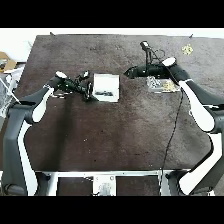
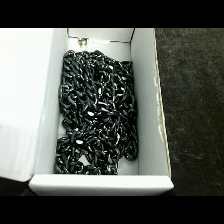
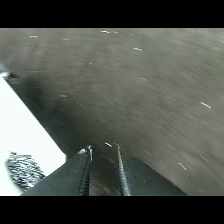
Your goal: Fold the box and place the chain.
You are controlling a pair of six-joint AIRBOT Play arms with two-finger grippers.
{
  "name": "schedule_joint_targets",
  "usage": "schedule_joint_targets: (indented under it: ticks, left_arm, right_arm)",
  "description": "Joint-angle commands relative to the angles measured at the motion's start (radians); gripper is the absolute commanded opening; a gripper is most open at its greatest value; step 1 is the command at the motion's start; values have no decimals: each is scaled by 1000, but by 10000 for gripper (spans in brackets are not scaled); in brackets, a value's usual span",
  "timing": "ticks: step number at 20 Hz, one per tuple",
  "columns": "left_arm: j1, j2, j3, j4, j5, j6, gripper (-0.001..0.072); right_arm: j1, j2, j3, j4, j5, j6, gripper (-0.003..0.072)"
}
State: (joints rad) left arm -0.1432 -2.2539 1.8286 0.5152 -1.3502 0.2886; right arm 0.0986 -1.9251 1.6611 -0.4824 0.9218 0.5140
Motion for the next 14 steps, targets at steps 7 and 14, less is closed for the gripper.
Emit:
schedule_joint_targets:
  ticks: [7,14]
  left_arm:
    - [1,0,1,0,0,0,352]
    - [1,0,1,0,0,0,351]
  right_arm:
    - [-3,-50,14,151,244,-382,206]
    - [99,93,-50,-68,169,-384,204]
